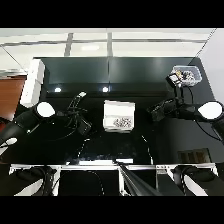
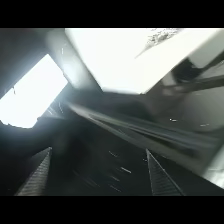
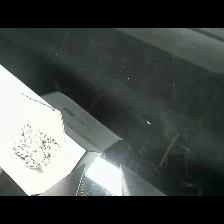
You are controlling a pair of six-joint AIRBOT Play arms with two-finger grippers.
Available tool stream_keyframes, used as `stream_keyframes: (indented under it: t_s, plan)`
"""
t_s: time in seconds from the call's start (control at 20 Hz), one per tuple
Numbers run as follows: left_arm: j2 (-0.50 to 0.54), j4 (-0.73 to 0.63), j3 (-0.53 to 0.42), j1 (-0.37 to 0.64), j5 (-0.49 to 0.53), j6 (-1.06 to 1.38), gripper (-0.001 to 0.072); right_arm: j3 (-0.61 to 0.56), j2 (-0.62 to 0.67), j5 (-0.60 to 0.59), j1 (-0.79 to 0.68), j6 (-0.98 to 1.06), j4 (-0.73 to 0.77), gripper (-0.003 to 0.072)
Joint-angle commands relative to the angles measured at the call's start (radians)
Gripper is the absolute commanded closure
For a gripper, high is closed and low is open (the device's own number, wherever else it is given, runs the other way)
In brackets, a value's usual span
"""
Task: Fold the box and place the chain.
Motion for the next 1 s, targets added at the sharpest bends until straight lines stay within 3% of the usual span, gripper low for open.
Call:
stream_keyframes:
  t_s: [0.0,0.25,0.45,0.6,0.95]
  plan:
    - [-0.016,-0.107,-0.032,0.012,0.092,0.545,-0.0007,0.000,-0.001,-0.002,0.000,0.020,0.000,0.0423]
    - [-0.031,-0.095,-0.020,-0.033,0.216,0.905,-0.0008,0.000,-0.001,0.000,0.000,0.031,0.000,0.0422]
    - [-0.143,-0.242,0.046,0.022,0.126,1.043,-0.0009,0.000,-0.001,-0.020,0.000,0.037,0.000,0.0423]
    - [-0.223,-0.152,0.103,0.016,0.104,1.049,-0.0008,0.000,-0.001,-0.024,0.000,0.037,-0.001,0.0422]
    - [-0.273,-0.187,0.133,-0.028,0.060,1.050,-0.0007,0.000,-0.001,-0.027,0.000,0.037,-0.001,0.0422]
